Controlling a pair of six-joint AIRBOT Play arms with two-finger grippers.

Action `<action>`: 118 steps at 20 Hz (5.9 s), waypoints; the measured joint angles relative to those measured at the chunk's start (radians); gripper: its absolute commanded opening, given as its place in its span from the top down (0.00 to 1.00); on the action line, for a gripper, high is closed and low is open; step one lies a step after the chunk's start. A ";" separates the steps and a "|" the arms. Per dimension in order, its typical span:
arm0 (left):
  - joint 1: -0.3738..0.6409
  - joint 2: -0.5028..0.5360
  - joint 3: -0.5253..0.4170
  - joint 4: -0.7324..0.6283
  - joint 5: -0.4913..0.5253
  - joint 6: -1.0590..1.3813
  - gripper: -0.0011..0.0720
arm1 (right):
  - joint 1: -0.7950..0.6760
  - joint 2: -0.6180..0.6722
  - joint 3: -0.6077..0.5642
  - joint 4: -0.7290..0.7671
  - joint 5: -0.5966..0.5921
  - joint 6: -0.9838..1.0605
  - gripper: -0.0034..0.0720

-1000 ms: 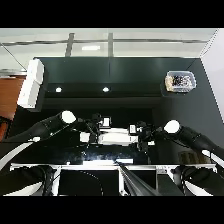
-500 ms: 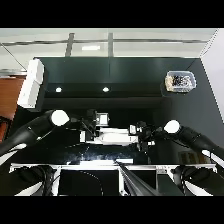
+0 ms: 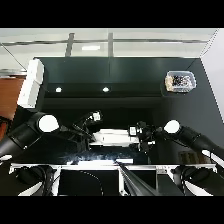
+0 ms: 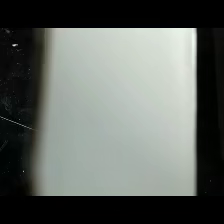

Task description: Fold the box and place the chain.

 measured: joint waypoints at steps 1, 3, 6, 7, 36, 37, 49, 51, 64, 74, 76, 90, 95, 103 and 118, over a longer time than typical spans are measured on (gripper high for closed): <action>-0.001 -0.011 -0.014 -0.077 0.001 0.000 0.95 | 0.000 0.000 0.000 0.000 0.003 0.000 0.39; -0.001 -0.038 -0.038 -0.241 0.046 0.028 0.95 | 0.000 0.000 0.000 0.000 0.010 0.000 0.39; -0.001 -0.077 -0.055 -0.454 0.185 0.097 0.95 | 0.000 0.000 0.000 0.000 0.014 -0.001 0.39; -0.001 -0.085 -0.058 -0.495 0.228 0.115 0.95 | 0.000 0.000 0.000 0.000 0.015 -0.001 0.39; 0.072 0.093 -0.129 0.101 0.154 0.231 0.02 | 0.000 0.000 0.000 0.001 0.017 -0.001 0.39; 0.057 0.093 -0.147 0.087 0.185 0.269 0.02 | 0.000 0.000 0.000 0.001 0.017 -0.001 0.39; -0.051 -0.003 -0.190 -0.080 0.377 0.453 0.69 | 0.000 0.000 0.000 0.001 0.018 -0.001 0.39; -0.053 -0.005 -0.190 -0.101 0.390 0.457 0.69 | 0.000 0.000 0.000 0.001 0.018 -0.001 0.39; -0.055 -0.079 -0.190 -0.320 0.423 0.460 0.69 | 0.000 0.000 0.000 0.001 0.018 -0.001 0.39; -0.056 -0.096 -0.190 -0.455 0.437 0.616 0.69 | 0.000 0.000 0.000 0.001 0.018 0.000 0.39; -0.058 -0.097 -0.190 -0.457 0.432 0.628 0.70 | 0.000 0.000 0.000 0.001 0.018 0.000 0.39; -0.101 -0.098 -0.190 -0.386 0.454 0.641 0.65 | 0.000 0.000 0.000 0.001 0.019 -0.001 0.39; -0.073 -0.074 -0.172 -0.320 0.422 0.574 0.95 | 0.000 0.000 0.000 0.002 0.018 0.000 0.39; 0.261 0.111 -0.153 0.099 0.212 -0.141 0.95 | 0.000 0.000 0.000 0.003 0.009 0.000 0.39; 0.600 -0.067 -0.251 -0.053 -0.023 -0.689 0.95 | 0.000 0.000 0.000 0.005 0.006 0.006 0.39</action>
